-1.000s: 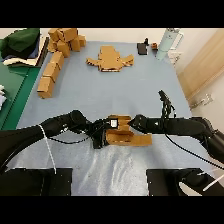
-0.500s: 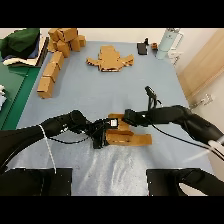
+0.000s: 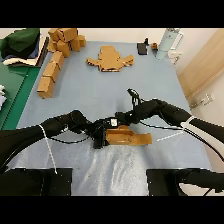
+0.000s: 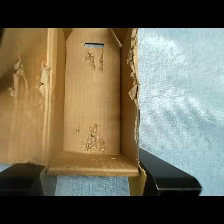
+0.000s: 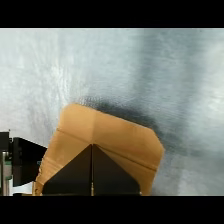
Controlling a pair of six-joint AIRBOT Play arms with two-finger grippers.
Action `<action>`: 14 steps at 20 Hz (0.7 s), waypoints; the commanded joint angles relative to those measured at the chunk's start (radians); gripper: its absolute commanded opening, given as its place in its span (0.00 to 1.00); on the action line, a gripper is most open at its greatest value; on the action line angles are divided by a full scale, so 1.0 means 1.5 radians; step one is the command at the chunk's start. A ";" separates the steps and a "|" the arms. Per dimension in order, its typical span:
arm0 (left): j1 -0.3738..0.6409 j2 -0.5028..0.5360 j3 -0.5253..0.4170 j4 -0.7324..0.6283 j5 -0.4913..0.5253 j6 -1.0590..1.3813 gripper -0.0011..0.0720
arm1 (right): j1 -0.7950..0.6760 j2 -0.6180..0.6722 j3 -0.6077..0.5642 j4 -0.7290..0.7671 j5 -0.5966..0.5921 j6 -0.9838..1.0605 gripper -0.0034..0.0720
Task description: Fold the box.
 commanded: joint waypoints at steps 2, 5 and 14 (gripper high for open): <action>0.000 0.000 0.000 -0.002 0.003 -0.001 0.63 | 0.027 -0.015 0.005 -0.028 -0.007 -0.019 0.05; -0.001 0.000 0.000 -0.003 0.008 -0.006 0.63 | 0.028 -0.015 0.005 -0.032 -0.010 -0.019 0.05; 0.000 0.000 0.000 -0.002 0.008 -0.005 0.63 | 0.010 0.037 0.010 -0.097 -0.021 -0.035 0.05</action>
